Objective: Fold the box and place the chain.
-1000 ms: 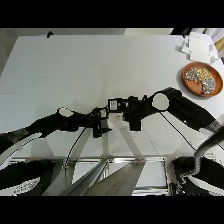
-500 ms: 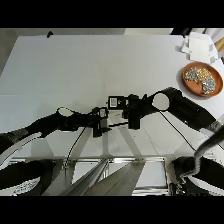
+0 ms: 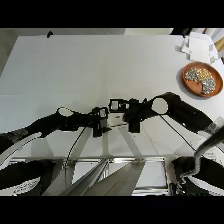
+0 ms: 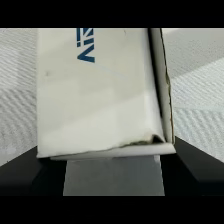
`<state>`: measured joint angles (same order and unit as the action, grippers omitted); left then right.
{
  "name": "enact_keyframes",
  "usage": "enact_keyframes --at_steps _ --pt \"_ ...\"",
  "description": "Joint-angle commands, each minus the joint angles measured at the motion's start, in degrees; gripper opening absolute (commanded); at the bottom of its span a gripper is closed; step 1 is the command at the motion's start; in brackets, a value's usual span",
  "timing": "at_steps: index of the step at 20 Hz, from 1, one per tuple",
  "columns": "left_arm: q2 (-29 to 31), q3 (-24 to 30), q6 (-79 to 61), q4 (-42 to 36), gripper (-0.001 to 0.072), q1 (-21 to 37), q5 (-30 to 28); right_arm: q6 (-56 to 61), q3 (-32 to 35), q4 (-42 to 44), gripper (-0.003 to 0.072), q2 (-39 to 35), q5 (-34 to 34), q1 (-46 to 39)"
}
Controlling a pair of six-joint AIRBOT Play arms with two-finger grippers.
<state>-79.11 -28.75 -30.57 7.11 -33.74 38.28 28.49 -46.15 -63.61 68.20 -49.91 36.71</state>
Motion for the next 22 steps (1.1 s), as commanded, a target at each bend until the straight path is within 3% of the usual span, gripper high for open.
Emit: enact_keyframes --at_steps 1,3,5,13,14,15,16,19,22 --pt "0.02 0.0 0.15 -0.02 0.0103 -0.04 0.11 0.17 1.22 -0.11 0.0062 -0.04 0.0 -0.04" --pt "0.02 0.0 0.15 -0.02 0.0103 -0.04 0.11 0.17 1.22 -0.09 0.0079 -0.24 -0.59 -0.04" --pt "0.02 0.0 0.15 -0.04 0.0103 -0.04 0.11 -0.11 1.22 0.02 0.0256 -1.03 -0.55 -0.04" --pt "0.02 0.0 0.15 -0.02 0.0103 -0.04 0.11 -0.46 1.22 1.09 0.0273 -6.6 -0.92 -0.07" --pt "0.02 0.0 0.15 -0.02 0.0103 -0.04 0.11 -0.46 1.22 1.55 0.0254 -6.88 -0.83 -0.11" --pt "0.02 0.0 0.15 -0.04 0.0103 -0.04 0.09 -1.31 1.4 5.16 0.0091 -6.8 -0.74 -0.87" --pt "0.02 0.0 0.15 -0.02 0.0103 -0.04 0.11 -5.27 2.1 12.28 0.0012 -6.54 -0.59 -2.34" --pt "0.02 0.0 0.15 -0.02 0.0103 -0.04 0.11 -16.59 6.19 30.01 0.0013 -5.07 1.29 -6.21" --pt "0.02 0.0 0.15 -0.04 0.0103 -0.04 0.11 -17.25 9.33 29.35 0.0012 -4.7 1.51 -6.91"
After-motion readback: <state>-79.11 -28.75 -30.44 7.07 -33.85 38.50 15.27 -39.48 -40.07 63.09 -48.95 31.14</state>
